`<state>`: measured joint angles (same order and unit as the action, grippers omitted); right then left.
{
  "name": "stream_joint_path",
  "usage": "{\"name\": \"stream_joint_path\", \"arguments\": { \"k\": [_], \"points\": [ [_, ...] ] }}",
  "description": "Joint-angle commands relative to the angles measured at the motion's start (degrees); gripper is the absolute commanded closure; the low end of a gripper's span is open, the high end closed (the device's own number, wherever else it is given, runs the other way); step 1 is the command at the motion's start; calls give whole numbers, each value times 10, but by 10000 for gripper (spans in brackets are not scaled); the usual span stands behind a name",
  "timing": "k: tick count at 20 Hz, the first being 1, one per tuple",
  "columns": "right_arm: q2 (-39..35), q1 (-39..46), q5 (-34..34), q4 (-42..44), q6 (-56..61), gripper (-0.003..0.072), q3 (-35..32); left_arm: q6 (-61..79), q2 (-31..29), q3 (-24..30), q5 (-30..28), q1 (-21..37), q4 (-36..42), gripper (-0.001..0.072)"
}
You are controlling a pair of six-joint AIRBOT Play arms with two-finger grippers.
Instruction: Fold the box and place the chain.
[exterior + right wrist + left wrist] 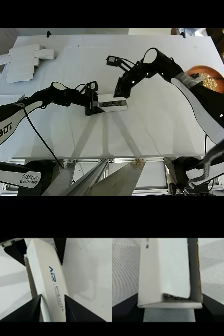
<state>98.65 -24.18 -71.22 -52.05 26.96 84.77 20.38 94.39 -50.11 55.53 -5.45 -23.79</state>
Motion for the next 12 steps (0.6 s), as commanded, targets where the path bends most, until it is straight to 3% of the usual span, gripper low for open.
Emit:
{"name": "stream_joint_path", "arguments": {
  "k": [1, 12],
  "points": [
    [-3, -26, 14, -52, 3, 373, 0, 1, 0, 0, 0, 0, 0, 144],
    [-4, -67, -19, -93, 48, 387, 0, 1, 0, 0, 0, 0, 0, 144]
  ]
}}
